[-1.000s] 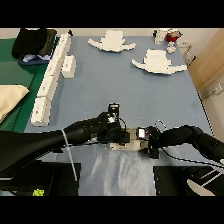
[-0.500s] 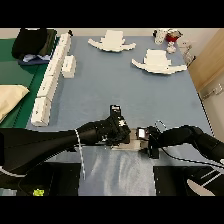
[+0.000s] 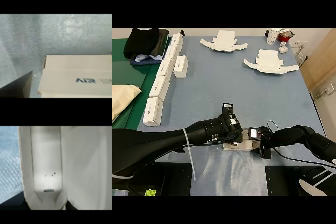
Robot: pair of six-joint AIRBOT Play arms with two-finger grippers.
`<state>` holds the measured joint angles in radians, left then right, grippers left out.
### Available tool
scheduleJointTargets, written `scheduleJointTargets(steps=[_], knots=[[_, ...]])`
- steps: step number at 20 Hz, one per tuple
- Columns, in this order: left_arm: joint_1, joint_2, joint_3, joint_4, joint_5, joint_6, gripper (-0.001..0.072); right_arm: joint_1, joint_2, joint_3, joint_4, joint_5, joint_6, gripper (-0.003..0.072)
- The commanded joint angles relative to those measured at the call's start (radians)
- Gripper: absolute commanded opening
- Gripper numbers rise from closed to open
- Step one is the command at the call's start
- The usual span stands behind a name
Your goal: Fold the box.
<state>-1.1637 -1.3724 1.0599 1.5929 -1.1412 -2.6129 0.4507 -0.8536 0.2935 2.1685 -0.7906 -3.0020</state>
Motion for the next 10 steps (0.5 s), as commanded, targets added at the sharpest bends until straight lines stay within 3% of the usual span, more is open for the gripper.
scheduleJointTargets(steps=[1, 7, 8, 9, 10], knots=[[-0.009, 0.082, 0.009, -0.002, -0.04, 0.015, 0.0552, 0.0, 0.0, 0.0, 0.0, 0.0, 0.001, 0.0435], [-0.069, 0.256, 0.006, 0.025, -0.266, 0.057, 0.0542, 0.0, 0.0, 0.0, 0.0, 0.0, 0.0, 0.0436], [-0.071, 0.255, 0.006, 0.047, -0.282, 0.073, 0.0465, 0.0, 0.0, 0.0, 0.0, 0.0, 0.0, 0.0435], [-0.071, 0.251, 0.006, 0.066, -0.286, 0.122, 0.0129, 0.0, 0.0, 0.0, 0.0, 0.0, 0.0, 0.0435], [-0.071, 0.245, 0.006, 0.087, -0.271, 0.197, 0.0023, 0.0, 0.0, 0.0, 0.0, 0.0, 0.0, 0.0436]])
